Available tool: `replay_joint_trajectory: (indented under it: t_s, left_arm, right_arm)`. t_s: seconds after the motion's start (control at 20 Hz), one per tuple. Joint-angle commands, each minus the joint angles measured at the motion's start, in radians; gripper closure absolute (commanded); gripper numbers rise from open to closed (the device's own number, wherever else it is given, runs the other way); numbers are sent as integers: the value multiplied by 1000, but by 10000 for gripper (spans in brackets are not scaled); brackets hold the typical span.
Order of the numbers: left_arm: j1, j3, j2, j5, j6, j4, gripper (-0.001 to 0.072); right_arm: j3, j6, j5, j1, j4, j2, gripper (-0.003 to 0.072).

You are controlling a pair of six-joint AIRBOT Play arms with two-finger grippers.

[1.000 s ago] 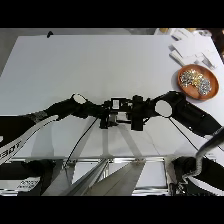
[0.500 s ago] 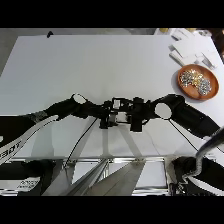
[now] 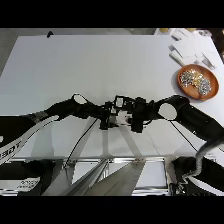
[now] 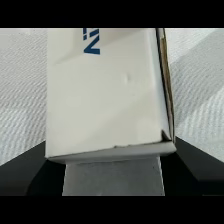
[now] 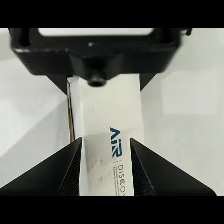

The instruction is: Fold the box and place the chain.

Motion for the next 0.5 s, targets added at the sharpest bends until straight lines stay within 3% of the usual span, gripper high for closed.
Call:
replay_joint_trajectory:
  t_s: [0.0, 0.15, 0.25, 0.45]
  left_arm:
    - [1, 0, 0, 6, -3, -2, 561]
    - [1, 0, 0, 6, -3, -2, 561]
    - [1, 0, 0, 6, -3, -2, 561]
    - [1, 0, 0, 6, -3, -2, 561]
  right_arm:
    - [-1, 3, 55, -54, 74, 29, 359]
    - [-1, 50, 110, -96, 76, 8, 481]
    - [-2, 53, 120, -110, 77, -7, 630]
    - [-3, 53, 126, -109, 92, -33, 666]
